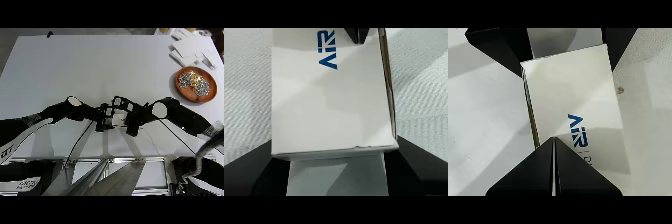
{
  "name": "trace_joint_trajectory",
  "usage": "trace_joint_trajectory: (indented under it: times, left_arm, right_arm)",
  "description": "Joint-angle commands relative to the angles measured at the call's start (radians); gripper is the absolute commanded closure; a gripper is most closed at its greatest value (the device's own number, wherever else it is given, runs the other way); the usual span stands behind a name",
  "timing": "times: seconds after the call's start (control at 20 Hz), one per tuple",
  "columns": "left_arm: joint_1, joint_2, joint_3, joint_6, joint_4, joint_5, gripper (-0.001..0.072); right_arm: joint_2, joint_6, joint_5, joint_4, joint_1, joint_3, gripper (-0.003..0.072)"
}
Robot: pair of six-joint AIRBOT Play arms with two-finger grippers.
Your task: Fold the box and place the chain.
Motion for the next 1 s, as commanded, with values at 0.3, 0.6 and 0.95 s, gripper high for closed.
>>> trace_joint_trajectory:
  times: [0.3,0.6,0.95]
  left_arm:
    - [0.0,0.001,0.0,0.001,0.0,0.0,0.064]
    - [0.0,0.001,0.0,0.0,-0.001,-0.001,0.064]
    - [0.0,0.001,0.0,0.001,0.0,0.0,0.064]
  right_arm:
    - [0.303,0.147,0.164,-0.041,-0.285,0.014,0.0626]
    - [0.322,0.538,0.465,-0.459,-0.571,-0.05,0.0657]
    - [0.321,0.644,0.509,-0.466,-0.744,-0.127,0.0649]
